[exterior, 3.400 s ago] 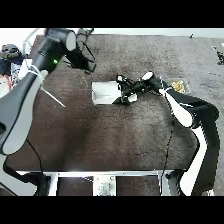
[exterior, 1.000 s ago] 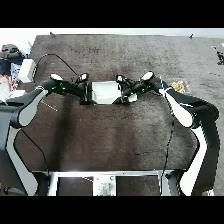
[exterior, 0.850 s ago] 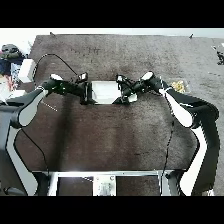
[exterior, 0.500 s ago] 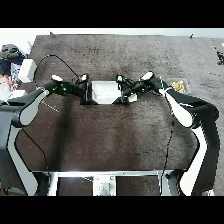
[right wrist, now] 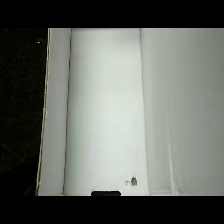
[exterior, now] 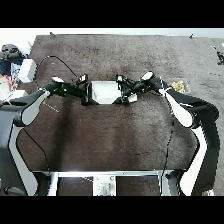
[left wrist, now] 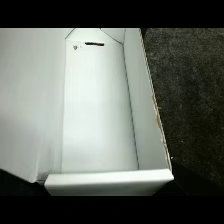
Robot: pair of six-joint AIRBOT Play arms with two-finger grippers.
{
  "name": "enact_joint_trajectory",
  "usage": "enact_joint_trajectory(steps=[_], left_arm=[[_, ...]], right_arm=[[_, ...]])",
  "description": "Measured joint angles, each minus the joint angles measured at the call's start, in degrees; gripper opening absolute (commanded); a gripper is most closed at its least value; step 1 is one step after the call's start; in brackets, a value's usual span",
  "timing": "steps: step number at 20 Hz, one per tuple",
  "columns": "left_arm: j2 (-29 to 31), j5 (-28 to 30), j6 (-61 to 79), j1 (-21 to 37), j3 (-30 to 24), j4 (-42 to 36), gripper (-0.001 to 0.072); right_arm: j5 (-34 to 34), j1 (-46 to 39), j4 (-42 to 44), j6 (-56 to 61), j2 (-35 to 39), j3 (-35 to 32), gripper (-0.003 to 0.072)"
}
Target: Fold the box and place the chain.
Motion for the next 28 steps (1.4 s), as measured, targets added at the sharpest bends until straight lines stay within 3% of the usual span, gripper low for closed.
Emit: enact_joint_trajectory(steps=[28], left_arm=[[-0.1, 1.8, -1.0, -1.1, 0.0, 0.7, 0.0664]], right_arm=[[0.0, 0.0, 0.0, 0.2, 0.0, 0.0, 0.0458]])
